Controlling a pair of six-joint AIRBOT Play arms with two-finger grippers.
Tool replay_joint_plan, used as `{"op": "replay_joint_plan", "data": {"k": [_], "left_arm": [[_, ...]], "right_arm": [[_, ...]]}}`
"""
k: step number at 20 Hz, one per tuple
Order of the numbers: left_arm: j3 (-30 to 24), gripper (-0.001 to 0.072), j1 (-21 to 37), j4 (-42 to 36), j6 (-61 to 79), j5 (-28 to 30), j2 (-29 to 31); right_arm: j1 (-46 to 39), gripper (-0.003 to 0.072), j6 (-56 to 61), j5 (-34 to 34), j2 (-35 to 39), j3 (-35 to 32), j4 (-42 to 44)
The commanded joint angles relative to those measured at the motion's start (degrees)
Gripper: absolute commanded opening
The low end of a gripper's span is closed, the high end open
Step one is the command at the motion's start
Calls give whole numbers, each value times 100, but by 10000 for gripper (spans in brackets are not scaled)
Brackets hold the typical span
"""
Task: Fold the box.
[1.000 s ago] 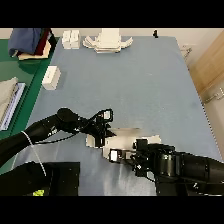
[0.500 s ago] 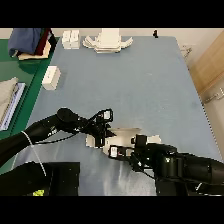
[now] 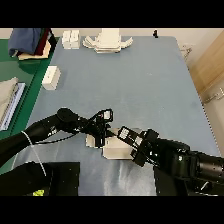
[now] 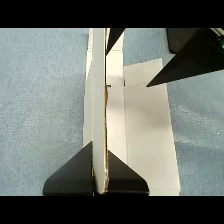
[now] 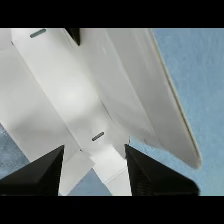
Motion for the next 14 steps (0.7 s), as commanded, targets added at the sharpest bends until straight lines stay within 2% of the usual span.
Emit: {"op": "replay_joint_plan", "data": {"k": [1, 4, 7, 10, 12, 14], "left_arm": [[2, 14, 0, 0, 0, 2, -4], [2, 14, 0, 2, 2, 2, -4], [2, 14, 0, 2, 0, 2, -4], [2, 14, 0, 0, 2, 2, -4], [2, 14, 0, 2, 2, 4, -4], [2, 14, 0, 0, 0, 2, -4]], "right_arm": [[-44, 592, -11, 79, -22, 4, 184], [48, 586, -870, 61, 57, -35, 621], [260, 584, -1196, -306, 623, -448, 1207], [435, 587, -1604, -789, 1172, -1082, 1235], [431, 588, -2120, -977, 1163, -1266, 1196], [402, 588, -2144, -988, 1036, -1274, 920]]}}
